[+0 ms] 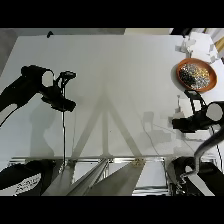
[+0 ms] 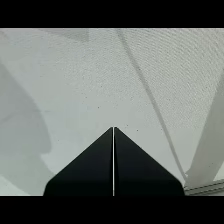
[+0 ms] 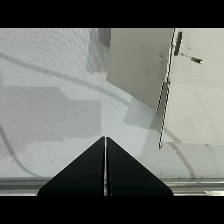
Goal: Fold the box and place the chain.
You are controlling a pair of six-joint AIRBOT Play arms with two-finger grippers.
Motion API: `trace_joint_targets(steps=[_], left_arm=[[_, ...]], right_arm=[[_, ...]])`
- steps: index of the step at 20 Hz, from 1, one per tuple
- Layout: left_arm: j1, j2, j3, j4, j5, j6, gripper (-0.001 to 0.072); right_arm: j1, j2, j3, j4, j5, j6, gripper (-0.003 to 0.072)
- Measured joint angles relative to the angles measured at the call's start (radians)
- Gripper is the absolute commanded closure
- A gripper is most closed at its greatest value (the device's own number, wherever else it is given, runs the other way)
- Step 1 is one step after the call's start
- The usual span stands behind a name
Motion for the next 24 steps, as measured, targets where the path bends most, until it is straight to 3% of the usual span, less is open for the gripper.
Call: trace_joint_targets(steps=[7,13,14,16,17,24], left_arm=[[0.000,0.000,0.000,0.000,0.000,0.000,0.0697],[0.000,0.000,0.000,0.000,0.000,0.000,0.0697],[0.000,0.000,0.000,0.000,0.000,0.000,0.0697],[0.000,0.000,0.000,0.000,0.000,0.000,0.0697],[0.000,0.000,0.000,0.000,0.000,0.000,0.0697],[0.000,0.000,0.000,0.000,0.000,0.000,0.0697]], right_arm=[[0.000,0.000,0.000,-0.020,-0.033,-0.014,0.0667],[-0.106,0.000,0.023,-0.319,-0.062,-0.031,0.0660],[-0.152,0.000,0.025,-0.362,-0.079,-0.047,0.0588],[-0.238,0.000,0.028,-0.418,-0.126,-0.075,0.0218],[-0.278,-0.001,0.029,-0.438,-0.150,-0.090,0.0160],[-0.442,-0.119,0.031,-0.565,-0.280,-0.150,0.0161]])
